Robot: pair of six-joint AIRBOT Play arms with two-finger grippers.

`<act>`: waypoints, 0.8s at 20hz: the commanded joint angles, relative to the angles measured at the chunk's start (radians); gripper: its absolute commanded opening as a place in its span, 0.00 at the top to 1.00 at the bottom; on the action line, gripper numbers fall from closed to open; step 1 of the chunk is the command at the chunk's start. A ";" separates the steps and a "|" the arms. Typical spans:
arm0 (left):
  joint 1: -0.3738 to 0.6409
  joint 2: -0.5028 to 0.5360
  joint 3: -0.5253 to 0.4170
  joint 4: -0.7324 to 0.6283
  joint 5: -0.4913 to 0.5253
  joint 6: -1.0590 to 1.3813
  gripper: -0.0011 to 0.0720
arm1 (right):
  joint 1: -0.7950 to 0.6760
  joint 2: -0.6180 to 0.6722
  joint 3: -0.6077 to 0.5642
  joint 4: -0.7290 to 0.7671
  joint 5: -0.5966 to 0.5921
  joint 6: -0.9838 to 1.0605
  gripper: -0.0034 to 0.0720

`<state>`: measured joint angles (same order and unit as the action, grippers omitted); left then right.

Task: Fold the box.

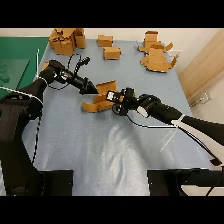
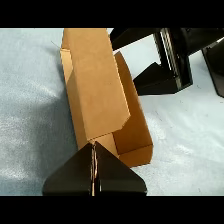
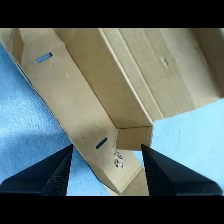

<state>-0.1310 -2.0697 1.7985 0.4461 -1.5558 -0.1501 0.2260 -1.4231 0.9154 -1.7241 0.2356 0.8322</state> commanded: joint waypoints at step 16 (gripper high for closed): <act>0.000 0.000 0.001 0.036 -0.068 -0.027 0.96 | -0.056 -0.001 0.126 0.470 0.307 -0.647 0.08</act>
<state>-0.1310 -2.0697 1.7985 0.4709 -1.6112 -0.1730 0.1783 -1.4239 1.0344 -1.3079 0.5140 0.2775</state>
